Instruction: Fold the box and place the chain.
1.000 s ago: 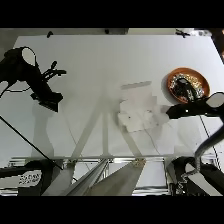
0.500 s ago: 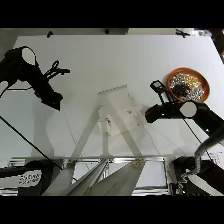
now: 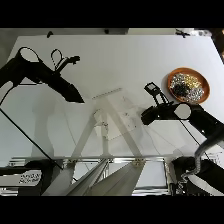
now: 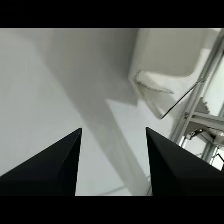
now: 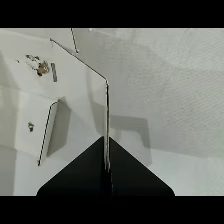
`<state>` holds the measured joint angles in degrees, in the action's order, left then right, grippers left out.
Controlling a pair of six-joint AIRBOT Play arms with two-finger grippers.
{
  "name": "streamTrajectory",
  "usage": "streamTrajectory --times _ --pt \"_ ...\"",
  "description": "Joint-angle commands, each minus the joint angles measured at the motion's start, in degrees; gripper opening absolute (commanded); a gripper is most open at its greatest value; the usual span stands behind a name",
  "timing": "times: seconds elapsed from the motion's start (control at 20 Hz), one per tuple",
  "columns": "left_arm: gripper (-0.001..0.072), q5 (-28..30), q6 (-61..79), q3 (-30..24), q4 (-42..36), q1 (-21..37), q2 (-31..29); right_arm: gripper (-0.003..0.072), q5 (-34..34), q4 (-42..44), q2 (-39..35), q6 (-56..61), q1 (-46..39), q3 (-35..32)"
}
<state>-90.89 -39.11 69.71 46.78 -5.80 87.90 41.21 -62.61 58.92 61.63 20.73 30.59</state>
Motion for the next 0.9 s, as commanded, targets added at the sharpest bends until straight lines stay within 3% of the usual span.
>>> streamTrajectory --times 0.0,0.15,0.25,0.55,0.7,0.85 --pt "0.0501 0.2 8.0 -5.4 -6.5 0.0 2.3 0.0007 -0.2 0.0 0.0 0.1 0.2 0.0" --pt "0.0501 4.6 16.1 -14.4 -13.5 0.0 3.3 0.0007 -0.3 0.0 0.0 0.1 0.2 0.0" --pt "0.0508 8.6 19.8 -17.4 -16.0 0.0 3.4 0.0007 -0.3 0.0 0.0 0.1 0.2 0.0" --pt "0.0509 15.1 24.0 -17.6 -19.3 -3.5 3.4 0.0007 -0.3 0.1 0.0 0.1 0.2 0.0" --pt "0.0627 23.1 24.1 -17.6 -19.4 -8.4 3.5 0.0007 -0.3 0.1 0.0 0.1 0.2 0.0" --pt "0.0603 30.6 24.1 -17.6 -19.3 -12.9 3.5 0.0008 -0.3 0.1 0.0 1.4 0.2 0.0"
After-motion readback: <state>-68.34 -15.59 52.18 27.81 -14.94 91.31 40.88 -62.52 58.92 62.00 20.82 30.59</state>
